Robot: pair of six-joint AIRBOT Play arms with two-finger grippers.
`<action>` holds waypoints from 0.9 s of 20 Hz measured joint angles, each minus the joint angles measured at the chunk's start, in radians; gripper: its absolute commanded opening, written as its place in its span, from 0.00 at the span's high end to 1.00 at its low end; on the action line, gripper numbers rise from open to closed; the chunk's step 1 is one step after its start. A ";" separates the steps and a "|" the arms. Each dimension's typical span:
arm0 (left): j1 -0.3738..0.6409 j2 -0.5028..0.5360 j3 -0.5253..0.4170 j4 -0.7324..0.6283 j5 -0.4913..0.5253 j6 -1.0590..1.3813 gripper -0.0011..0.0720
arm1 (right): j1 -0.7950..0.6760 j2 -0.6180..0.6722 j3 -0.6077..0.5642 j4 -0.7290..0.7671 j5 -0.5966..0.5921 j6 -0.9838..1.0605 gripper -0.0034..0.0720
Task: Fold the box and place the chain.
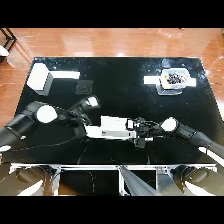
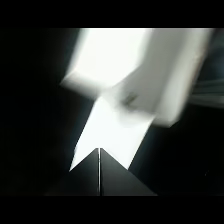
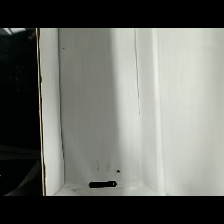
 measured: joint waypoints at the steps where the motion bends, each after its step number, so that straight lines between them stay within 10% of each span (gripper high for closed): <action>1: 0.058 0.013 -0.011 0.004 -0.025 -0.098 0.95 | 0.000 0.000 0.000 0.000 0.000 0.000 0.55; 8: 0.395 0.001 -0.186 -0.260 -0.055 -0.447 0.95 | 0.000 0.000 0.000 0.000 0.000 0.000 0.55; 18: 0.342 -0.226 -0.254 -0.509 0.017 -0.431 0.95 | 0.000 0.000 0.000 0.000 0.000 0.000 0.55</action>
